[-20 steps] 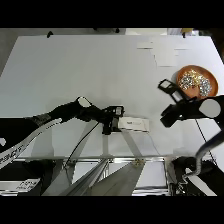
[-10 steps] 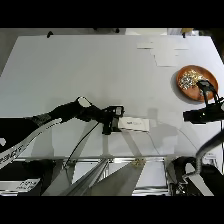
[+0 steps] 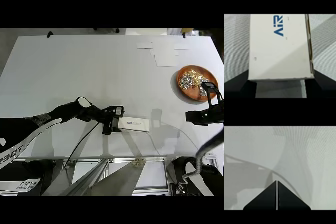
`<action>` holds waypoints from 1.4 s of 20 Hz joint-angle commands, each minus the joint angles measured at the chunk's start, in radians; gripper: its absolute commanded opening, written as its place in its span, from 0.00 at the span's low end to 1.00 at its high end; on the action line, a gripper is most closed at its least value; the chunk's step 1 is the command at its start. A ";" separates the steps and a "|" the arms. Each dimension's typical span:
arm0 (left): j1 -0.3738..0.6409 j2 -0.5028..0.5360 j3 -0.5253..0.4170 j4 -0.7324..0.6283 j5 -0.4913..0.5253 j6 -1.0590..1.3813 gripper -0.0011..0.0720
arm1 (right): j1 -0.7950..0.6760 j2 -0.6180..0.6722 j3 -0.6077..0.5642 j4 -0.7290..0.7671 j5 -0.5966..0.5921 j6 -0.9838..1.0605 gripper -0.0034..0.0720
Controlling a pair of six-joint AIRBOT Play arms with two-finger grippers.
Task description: Fold the box and place the chain.
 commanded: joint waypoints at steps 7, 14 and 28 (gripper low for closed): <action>0.013 0.055 0.001 -0.018 0.081 -0.040 0.02 | -0.002 0.001 -0.001 0.000 0.002 0.003 0.07; 0.217 0.372 0.000 0.110 0.274 -0.615 0.02 | -0.001 0.001 -0.001 0.000 0.002 0.002 0.07; 0.840 0.453 -0.047 1.012 0.006 -1.600 0.02 | -0.002 0.001 -0.001 0.000 0.002 0.003 0.07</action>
